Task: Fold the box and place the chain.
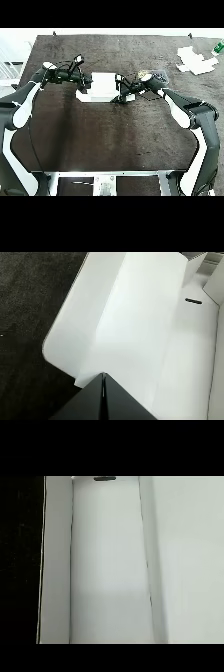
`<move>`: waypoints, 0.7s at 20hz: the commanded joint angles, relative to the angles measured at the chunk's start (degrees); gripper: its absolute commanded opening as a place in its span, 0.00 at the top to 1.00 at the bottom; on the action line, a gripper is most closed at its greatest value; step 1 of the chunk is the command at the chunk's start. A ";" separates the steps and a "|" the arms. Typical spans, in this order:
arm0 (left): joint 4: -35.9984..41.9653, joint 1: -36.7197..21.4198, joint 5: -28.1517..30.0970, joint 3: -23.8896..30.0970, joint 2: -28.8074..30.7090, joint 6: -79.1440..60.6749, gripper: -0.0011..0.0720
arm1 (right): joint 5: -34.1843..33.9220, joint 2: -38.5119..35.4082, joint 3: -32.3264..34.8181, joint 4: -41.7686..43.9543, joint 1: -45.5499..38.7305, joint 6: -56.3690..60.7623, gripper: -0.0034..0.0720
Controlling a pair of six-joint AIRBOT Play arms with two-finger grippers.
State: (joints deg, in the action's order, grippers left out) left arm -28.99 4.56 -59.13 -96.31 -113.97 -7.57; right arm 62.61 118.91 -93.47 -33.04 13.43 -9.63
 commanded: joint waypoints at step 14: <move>-2.36 -1.03 -2.34 -2.64 -1.68 0.15 0.96 | 0.02 0.00 0.02 0.00 0.07 -0.02 0.20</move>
State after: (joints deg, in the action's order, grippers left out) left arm -31.44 4.23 -59.81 -97.30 -115.85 -7.57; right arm 62.61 118.91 -93.47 -33.04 13.45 -9.69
